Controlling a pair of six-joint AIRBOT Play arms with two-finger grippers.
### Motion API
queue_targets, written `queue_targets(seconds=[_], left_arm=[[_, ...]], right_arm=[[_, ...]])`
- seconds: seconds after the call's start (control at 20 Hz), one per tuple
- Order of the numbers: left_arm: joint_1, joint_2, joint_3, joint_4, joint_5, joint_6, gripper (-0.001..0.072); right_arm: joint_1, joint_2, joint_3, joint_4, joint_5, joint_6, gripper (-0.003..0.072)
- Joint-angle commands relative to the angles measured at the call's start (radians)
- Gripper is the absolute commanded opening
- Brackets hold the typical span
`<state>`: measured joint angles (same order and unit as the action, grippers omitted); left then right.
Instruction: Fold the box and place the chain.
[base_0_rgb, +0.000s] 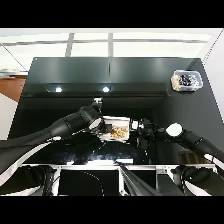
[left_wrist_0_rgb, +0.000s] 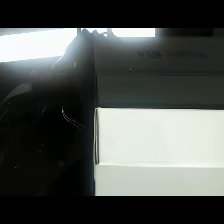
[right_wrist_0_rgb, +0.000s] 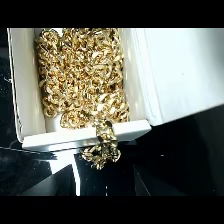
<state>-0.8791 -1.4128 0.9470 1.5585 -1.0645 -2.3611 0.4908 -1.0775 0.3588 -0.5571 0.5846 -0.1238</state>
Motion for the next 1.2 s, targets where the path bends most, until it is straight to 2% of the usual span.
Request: queue_targets(seconds=[0.0, 0.8, 1.05, 1.1, 1.15], left_arm=[[0.000, 0.000, 0.000, 0.000, 0.001, 0.000, 0.0033], [0.001, 0.000, 0.000, 0.000, 0.002, 0.000, 0.0033], [0.001, 0.000, 0.000, 0.000, 0.002, 0.000, 0.0032], [0.001, 0.000, 0.000, 0.000, 0.002, 0.000, 0.0033], [0.001, 0.000, 0.000, 0.000, 0.002, 0.000, 0.0032]], right_arm=[[0.004, -0.002, 0.001, 0.000, -0.013, 0.000, 0.0444], [0.011, -0.017, 0.015, 0.005, -0.021, 0.002, 0.0444], [0.042, -0.031, 0.024, -0.039, -0.024, 0.027, 0.0438], [0.042, -0.033, 0.025, -0.042, -0.024, 0.027, 0.0300], [0.043, -0.034, 0.025, -0.043, -0.023, 0.027, 0.0194]])
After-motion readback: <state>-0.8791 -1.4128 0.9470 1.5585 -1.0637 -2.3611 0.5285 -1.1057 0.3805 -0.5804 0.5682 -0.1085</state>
